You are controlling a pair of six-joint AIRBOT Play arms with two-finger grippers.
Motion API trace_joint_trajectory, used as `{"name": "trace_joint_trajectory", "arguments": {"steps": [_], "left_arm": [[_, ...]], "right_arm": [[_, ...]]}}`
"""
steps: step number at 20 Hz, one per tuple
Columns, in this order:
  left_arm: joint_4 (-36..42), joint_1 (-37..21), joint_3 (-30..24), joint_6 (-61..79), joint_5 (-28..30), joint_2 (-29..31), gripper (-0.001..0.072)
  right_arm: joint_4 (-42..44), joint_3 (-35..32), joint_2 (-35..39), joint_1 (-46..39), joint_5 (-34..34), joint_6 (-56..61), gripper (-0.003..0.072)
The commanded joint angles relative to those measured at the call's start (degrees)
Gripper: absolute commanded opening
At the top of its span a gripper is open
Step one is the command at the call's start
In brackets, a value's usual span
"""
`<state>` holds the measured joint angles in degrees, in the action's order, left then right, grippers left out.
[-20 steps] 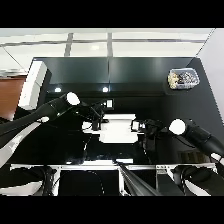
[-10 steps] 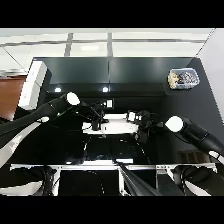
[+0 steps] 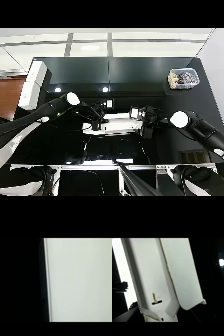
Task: Fold the box and place the chain.
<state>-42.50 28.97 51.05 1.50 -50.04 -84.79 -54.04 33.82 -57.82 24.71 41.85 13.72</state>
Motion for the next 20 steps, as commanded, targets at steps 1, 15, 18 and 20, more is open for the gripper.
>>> {"name": "trace_joint_trajectory", "arguments": {"steps": [1, 15, 18, 20], "left_arm": [[-0.02, 0.02, 0.02, -0.02, -0.09, -0.04, 0.0023], [0.02, 0.02, 0.02, -0.02, -0.04, -0.04, 0.0023], [0.02, 0.02, 0.02, -0.02, 0.02, -0.04, 0.0023], [0.09, 0.02, 0.02, -0.02, -0.02, -0.04, 0.0023]], "right_arm": [[-0.46, 0.22, -0.02, -1.22, 1.05, -1.11, 0.0713], [-6.54, 0.20, -2.71, -5.64, 11.15, -1.03, 0.0713], [0.26, -0.96, -2.71, -3.41, 16.17, -1.07, 0.0713], [4.63, -2.78, -2.73, -0.90, 13.09, -1.11, 0.0713]]}}
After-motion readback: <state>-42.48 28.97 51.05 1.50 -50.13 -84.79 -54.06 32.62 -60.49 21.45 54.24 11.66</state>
